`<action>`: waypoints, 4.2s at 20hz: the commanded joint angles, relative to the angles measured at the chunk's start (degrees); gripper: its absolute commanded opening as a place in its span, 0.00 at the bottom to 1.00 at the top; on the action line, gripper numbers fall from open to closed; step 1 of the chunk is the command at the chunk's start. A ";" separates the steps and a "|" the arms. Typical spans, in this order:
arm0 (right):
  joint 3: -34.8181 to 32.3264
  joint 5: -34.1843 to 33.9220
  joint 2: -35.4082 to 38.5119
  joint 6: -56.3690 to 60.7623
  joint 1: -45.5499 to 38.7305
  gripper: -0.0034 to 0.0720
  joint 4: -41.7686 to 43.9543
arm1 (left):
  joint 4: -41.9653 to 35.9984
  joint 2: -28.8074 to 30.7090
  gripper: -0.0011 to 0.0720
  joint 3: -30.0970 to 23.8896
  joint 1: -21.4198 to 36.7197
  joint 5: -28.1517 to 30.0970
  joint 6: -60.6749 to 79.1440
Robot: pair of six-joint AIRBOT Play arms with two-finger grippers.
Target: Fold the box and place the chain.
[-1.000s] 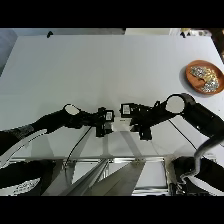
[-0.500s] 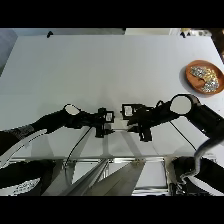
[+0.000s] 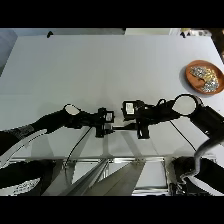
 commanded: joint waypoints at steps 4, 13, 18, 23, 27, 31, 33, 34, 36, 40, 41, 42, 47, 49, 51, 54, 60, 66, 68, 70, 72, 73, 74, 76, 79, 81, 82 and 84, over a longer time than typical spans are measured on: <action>0.04 -7.91 -2.05 2.43 0.00 0.34 -2.58 | 0.00 0.04 0.30 0.04 0.00 0.04 -0.02; 0.04 -4.68 -6.34 4.44 0.00 0.34 -6.43 | 0.00 0.04 0.30 0.04 0.00 0.04 -0.04; 0.04 1.05 -6.34 4.42 0.00 0.34 -6.43 | 0.00 0.04 0.30 0.04 0.00 0.04 -0.02; 0.04 2.19 -6.27 4.42 0.02 0.39 -6.84 | 0.00 0.04 0.30 0.04 0.00 0.02 -0.04; 0.04 -0.35 -6.27 4.92 0.00 0.39 -9.75 | 0.00 0.04 0.30 0.04 0.00 0.04 -0.04; 0.04 -2.16 -6.27 7.72 0.00 0.39 -13.84 | 0.02 0.04 0.30 0.04 0.00 0.04 -0.04; 0.04 -2.16 -6.27 7.72 0.00 0.31 -13.81 | 0.00 0.04 0.30 0.04 0.00 0.04 -0.04; 0.04 -2.12 -6.27 7.87 0.00 0.28 -13.79 | 0.00 0.04 0.30 0.04 0.00 0.04 -0.04; 0.04 -1.90 -6.27 7.89 0.00 0.27 -13.66 | 0.00 0.04 0.30 0.04 0.00 0.04 -0.02; 0.04 -1.86 -6.27 8.37 0.00 0.18 -13.66 | 0.00 0.04 0.30 0.04 0.00 0.04 -0.04; 0.04 -1.84 -6.27 9.09 0.00 0.18 -13.66 | 0.00 0.04 0.30 0.04 0.00 0.02 -0.04; 0.04 -1.62 -6.27 9.18 0.00 0.19 -13.64 | 0.02 0.04 0.30 0.04 0.00 0.02 -0.04; 0.00 -0.87 -6.29 9.14 0.02 0.21 -10.75 | 0.00 0.04 0.30 0.04 0.00 0.02 -0.02; -0.09 -0.90 -6.29 9.14 0.02 0.21 -10.29 | 0.00 0.04 0.30 0.04 0.00 0.02 -0.04; -0.79 -1.22 -6.32 9.14 0.02 0.21 -10.25 | 0.00 0.04 0.30 0.04 0.00 0.04 -0.04; -2.16 -1.77 -6.34 9.14 0.02 0.21 -9.31 | 0.00 0.04 0.30 0.04 0.00 0.04 -0.04; -3.43 -1.79 -6.27 9.14 0.02 0.32 -8.70 | 0.00 0.04 0.30 0.04 0.00 0.04 -0.04; -3.41 -3.48 -2.78 8.48 0.00 0.32 -7.67 | 0.00 0.04 0.30 0.04 0.00 0.04 -0.04; -3.41 -3.43 -1.42 8.50 0.00 0.32 -7.67 | 0.02 0.04 0.30 0.04 0.00 0.04 -0.02; -3.41 -3.41 -0.85 8.57 0.00 0.28 -7.65 | 0.00 0.04 0.30 0.04 0.00 0.02 -0.04; -3.43 -3.39 -0.94 8.74 0.00 0.07 -7.67 | 0.00 0.04 0.30 0.04 0.00 0.04 -0.04; -3.43 -3.43 -0.94 8.74 0.00 0.07 -7.67 | 0.00 0.04 0.30 0.04 0.00 0.02 -0.04; -3.43 -3.41 -0.96 8.74 0.00 0.07 -7.67 | 0.00 0.04 0.30 0.04 0.00 0.04 -0.02; -3.45 -3.41 -1.31 9.16 0.00 0.07 -7.67 | 0.00 0.04 0.30 0.04 0.00 0.02 -0.02; -3.48 -3.39 -3.56 10.25 0.02 0.07 -7.63 | 0.00 0.04 0.30 0.04 0.00 0.04 -0.04; -3.48 -2.82 -5.64 11.93 0.02 0.07 -7.63 | 0.00 0.04 0.30 0.04 0.00 0.02 -0.04; -3.48 -2.08 -6.27 11.91 0.02 0.07 -7.63 | 0.00 0.04 0.30 0.04 0.00 0.04 -0.04; -3.48 -1.66 -6.40 11.89 0.02 0.07 -7.65 | 0.00 0.04 0.30 0.04 0.00 0.02 -0.04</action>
